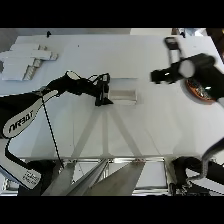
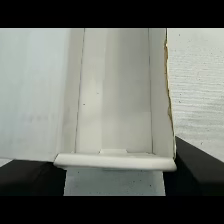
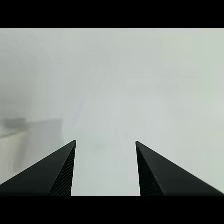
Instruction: Fold the box and place the chain.
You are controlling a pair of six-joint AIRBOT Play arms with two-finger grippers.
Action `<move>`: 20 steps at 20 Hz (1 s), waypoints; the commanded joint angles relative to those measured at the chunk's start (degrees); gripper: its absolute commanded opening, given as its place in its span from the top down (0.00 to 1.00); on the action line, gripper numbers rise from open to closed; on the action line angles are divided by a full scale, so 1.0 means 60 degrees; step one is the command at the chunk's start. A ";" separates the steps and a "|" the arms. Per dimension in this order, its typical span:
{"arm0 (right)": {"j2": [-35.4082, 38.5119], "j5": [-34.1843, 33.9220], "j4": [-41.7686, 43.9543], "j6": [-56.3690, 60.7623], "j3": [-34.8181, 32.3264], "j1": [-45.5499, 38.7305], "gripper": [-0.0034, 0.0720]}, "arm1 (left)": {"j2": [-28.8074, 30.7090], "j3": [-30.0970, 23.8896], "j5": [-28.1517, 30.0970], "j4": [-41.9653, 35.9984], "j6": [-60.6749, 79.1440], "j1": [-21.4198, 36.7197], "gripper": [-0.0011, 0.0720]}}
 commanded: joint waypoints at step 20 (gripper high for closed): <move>-0.3632 -0.1872 -0.0375 -0.3326 0.0007 -0.6634 0.66 | 0.0004 0.0004 0.0000 0.0000 0.0000 0.0000 0.52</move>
